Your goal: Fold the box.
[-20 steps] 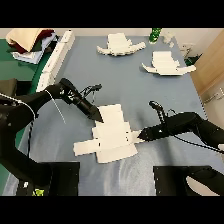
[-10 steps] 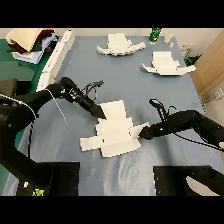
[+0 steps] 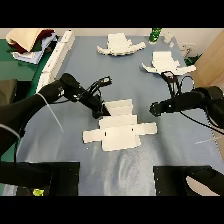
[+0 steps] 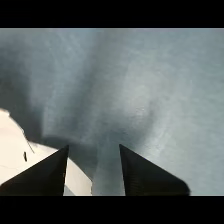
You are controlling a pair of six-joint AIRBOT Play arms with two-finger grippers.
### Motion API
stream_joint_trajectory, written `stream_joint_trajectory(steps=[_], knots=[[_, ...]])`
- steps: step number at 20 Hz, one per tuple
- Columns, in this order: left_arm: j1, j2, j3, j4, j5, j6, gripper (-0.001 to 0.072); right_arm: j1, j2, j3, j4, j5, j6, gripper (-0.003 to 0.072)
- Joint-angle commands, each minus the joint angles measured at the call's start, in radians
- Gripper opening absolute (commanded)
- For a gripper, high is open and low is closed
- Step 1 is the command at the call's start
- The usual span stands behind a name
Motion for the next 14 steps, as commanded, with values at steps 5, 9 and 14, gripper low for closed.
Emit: stream_joint_trajectory(steps=[5,9,14], knots=[[-0.204,0.356,-0.356,-0.036,0.491,0.143,0.0010,0.000,-0.013,0.040,-0.003,-0.006,0.085,0.0401],[-0.316,0.422,-0.425,-0.031,0.565,0.142,0.0012,0.000,-0.048,0.040,0.027,-0.001,0.085,0.0401],[-0.393,0.422,-0.431,-0.020,0.597,0.120,0.0013,0.000,-0.091,0.040,0.076,0.005,0.085,0.0401]])
